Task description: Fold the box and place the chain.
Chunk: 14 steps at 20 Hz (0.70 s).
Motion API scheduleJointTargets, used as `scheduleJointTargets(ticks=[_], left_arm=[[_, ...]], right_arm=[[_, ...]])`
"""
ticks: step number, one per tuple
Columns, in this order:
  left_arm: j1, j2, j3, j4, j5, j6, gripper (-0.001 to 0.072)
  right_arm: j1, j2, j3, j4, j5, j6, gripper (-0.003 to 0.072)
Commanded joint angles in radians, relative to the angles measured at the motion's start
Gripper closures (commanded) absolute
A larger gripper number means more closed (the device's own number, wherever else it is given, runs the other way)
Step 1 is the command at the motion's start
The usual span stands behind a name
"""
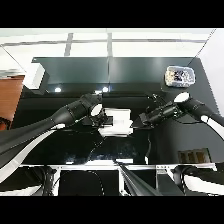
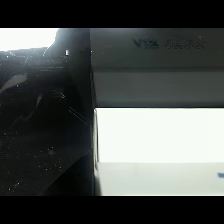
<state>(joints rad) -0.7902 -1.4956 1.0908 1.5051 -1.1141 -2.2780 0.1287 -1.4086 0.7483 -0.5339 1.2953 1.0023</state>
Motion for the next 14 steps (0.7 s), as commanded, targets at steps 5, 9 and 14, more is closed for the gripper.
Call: scheduleJointTargets(ticks=[5, 9, 14], left_arm=[[0.001, -0.001, 0.001, 0.000, 0.003, 0.000, 0.0682], [0.001, -0.001, 0.001, 0.000, 0.003, 0.000, 0.0683], [0.001, -0.001, 0.001, 0.000, 0.002, 0.000, 0.0683]], right_arm=[[0.119, 0.000, 0.093, -0.021, -0.063, 0.111, 0.0319], [0.189, 0.000, 0.146, -0.155, -0.094, 0.261, 0.0331], [0.259, 0.000, 0.193, -0.274, -0.110, 0.410, 0.0330]])
